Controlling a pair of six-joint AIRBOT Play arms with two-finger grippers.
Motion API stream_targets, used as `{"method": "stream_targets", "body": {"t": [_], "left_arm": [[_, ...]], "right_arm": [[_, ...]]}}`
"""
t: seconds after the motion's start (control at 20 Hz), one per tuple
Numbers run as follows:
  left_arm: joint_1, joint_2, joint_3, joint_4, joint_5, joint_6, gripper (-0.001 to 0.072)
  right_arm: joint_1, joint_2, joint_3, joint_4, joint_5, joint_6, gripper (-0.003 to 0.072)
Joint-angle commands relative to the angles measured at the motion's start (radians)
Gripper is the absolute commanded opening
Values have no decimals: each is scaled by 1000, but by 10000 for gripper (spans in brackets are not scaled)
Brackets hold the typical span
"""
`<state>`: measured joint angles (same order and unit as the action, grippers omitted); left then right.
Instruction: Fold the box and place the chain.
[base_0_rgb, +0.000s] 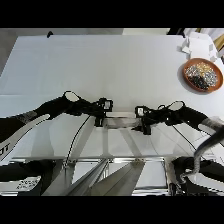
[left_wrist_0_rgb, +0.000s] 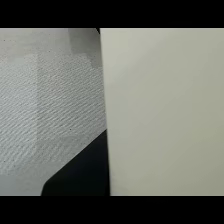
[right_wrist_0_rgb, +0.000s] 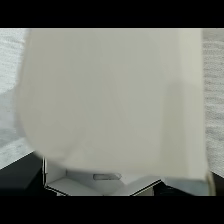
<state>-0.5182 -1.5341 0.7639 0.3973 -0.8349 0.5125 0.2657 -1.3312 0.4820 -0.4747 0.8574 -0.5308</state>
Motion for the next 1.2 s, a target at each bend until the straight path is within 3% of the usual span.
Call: {"method": "stream_targets", "body": {"t": [0.0,1.15], "left_arm": [[0,0,0,0,0,0,12],[-1,0,0,-45,30,-1,11]], "right_arm": [[1,-1,0,-3,-2,0,401],[1,-1,0,-3,-1,0,401]]}}
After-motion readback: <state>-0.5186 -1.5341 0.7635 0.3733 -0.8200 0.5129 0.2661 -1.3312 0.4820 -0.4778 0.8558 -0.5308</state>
